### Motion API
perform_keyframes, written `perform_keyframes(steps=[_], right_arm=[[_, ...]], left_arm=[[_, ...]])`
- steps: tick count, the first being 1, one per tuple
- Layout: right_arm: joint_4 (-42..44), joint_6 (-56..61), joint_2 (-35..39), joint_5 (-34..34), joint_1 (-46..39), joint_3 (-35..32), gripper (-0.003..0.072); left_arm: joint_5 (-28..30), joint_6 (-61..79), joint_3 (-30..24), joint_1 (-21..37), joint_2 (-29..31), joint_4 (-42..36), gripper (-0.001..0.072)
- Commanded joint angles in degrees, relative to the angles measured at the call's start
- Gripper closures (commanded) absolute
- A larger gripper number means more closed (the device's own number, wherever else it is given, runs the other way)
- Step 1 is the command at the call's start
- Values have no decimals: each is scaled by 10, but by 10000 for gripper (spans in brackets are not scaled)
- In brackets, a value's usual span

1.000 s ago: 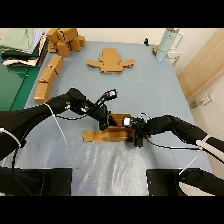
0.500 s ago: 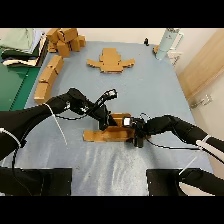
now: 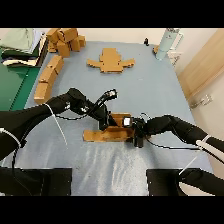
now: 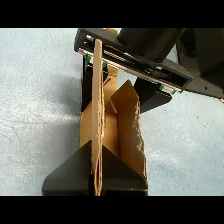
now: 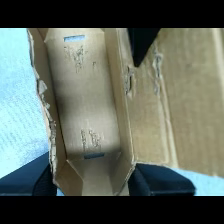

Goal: Fold the box.

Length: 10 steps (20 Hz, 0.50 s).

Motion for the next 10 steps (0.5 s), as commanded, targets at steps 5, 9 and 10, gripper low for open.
perform_keyframes(steps=[5,9,10], right_arm=[[0,0,0,-2,0,0,126],[0,0,0,-3,0,0,126],[0,0,0,-3,0,0,126]], left_arm=[[0,0,0,0,0,0,695],[0,0,0,0,0,0,696],[0,0,0,0,0,0,695]])
